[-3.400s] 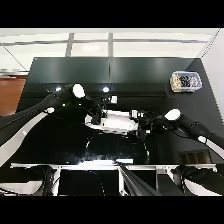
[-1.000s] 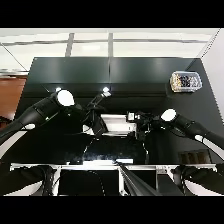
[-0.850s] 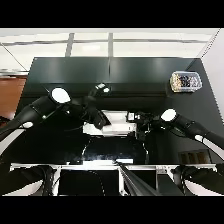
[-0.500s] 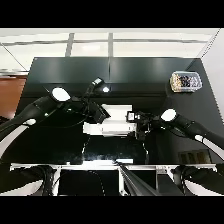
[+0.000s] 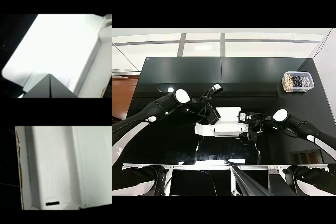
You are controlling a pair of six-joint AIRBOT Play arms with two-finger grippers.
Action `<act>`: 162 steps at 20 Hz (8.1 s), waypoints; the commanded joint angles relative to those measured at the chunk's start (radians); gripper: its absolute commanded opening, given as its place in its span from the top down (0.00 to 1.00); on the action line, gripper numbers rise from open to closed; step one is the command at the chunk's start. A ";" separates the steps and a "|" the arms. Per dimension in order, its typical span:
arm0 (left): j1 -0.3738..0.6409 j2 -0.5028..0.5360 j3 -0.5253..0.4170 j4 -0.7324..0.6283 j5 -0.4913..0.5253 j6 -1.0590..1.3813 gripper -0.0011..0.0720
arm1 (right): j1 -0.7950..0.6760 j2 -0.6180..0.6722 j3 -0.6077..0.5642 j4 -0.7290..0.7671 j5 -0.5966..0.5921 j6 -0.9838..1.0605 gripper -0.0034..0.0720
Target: Fold the box and place the chain.
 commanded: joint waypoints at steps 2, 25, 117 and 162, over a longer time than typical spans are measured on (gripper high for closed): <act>0.006 0.003 0.077 0.024 -0.043 -0.007 0.95 | 0.000 0.000 0.001 0.000 -0.003 0.001 0.62; 0.020 0.219 -0.241 0.182 0.012 0.600 0.03 | 0.000 0.000 0.001 0.001 -0.006 0.002 0.62; 0.041 0.106 -0.126 0.042 -0.080 -0.798 0.15 | 0.000 0.000 0.001 0.002 -0.010 0.005 0.62; -0.318 -0.072 0.138 0.689 -0.222 -1.690 0.95 | 0.000 0.000 0.001 0.002 -0.011 0.006 0.62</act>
